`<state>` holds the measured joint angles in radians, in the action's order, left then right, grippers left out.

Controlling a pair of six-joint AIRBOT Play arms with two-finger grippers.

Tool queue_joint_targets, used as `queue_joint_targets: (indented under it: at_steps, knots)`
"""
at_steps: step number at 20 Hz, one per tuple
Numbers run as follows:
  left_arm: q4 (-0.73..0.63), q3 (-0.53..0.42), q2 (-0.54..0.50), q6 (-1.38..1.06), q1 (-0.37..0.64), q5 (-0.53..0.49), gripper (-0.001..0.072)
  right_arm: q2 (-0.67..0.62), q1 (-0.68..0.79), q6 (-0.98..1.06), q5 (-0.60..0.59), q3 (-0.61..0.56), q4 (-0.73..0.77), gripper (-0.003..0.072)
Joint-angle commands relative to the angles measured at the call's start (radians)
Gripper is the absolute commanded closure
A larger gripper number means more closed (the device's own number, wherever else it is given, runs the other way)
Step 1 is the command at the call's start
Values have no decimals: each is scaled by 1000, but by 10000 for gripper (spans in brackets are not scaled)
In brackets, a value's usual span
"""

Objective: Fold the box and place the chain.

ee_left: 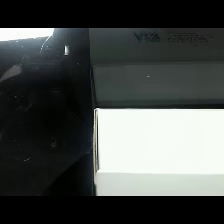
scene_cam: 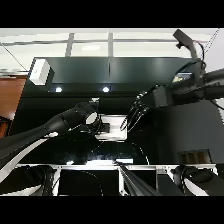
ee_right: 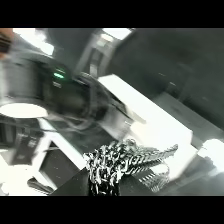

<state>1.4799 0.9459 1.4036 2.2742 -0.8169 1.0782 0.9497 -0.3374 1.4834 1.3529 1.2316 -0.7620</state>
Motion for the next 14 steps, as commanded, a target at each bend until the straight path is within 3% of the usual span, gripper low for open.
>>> queue_joint_targets:
  at_steps: [1, 14]
  knots:
    - [0, 0, 0, 0, 0, 0, 681, 11, -92, 31, -134, -6, 33, 679]
    - [0, 0, 0, 0, 0, 1, 681, 83, -129, 30, -193, -7, 0, 679]
